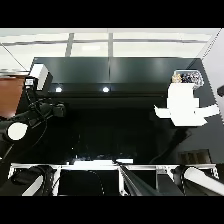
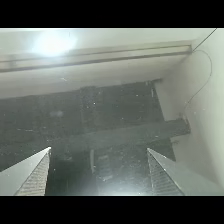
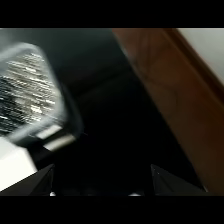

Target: Fold the box and place the chain.

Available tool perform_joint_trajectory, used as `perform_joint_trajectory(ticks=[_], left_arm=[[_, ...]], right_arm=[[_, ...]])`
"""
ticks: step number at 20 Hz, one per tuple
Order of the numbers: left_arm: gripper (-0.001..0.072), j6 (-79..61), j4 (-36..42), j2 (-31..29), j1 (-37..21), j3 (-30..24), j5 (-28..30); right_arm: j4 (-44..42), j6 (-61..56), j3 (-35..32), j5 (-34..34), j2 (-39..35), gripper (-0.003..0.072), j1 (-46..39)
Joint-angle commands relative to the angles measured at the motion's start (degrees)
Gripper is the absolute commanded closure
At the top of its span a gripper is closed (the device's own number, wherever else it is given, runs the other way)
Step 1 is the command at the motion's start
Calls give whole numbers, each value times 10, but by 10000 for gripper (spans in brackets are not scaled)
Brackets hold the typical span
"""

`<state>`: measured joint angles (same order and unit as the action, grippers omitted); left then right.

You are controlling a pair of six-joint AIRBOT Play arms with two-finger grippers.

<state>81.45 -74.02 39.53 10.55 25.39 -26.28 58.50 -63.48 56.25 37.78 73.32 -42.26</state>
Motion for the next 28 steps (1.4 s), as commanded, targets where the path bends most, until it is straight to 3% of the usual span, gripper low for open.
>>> perform_joint_trajectory(ticks=[1,3,10,11,12,13,14,16,17,19,21,23,28], left_arm=[[-3,0,0,4,0,0,1],[-2,0,0,4,0,0,1],[2,0,17,5,0,0,0],[2,0,17,5,0,0,0],[2,0,17,5,0,0,0],[2,0,17,5,0,0,0],[2,0,17,5,0,0,0],[2,0,17,5,0,0,0],[2,0,17,5,0,0,0],[1,0,17,5,0,0,0],[2,0,17,5,0,0,0],[2,0,17,5,0,0,-9],[2,0,53,12,0,0,-18]], right_arm=[[20,32,137,273,141,-19,-82],[19,70,180,333,185,-19,-82],[19,177,196,371,228,-17,-55],[19,180,196,372,229,124,-52],[17,180,196,372,229,390,-52],[18,181,196,376,229,569,-51],[17,182,196,386,229,631,-51],[9,184,196,437,227,633,-49],[1,179,196,459,224,671,-48],[-54,158,188,487,212,672,-48],[-130,163,149,486,179,673,-40],[-187,197,67,450,118,673,-16],[-399,306,-226,278,-88,673,107]])
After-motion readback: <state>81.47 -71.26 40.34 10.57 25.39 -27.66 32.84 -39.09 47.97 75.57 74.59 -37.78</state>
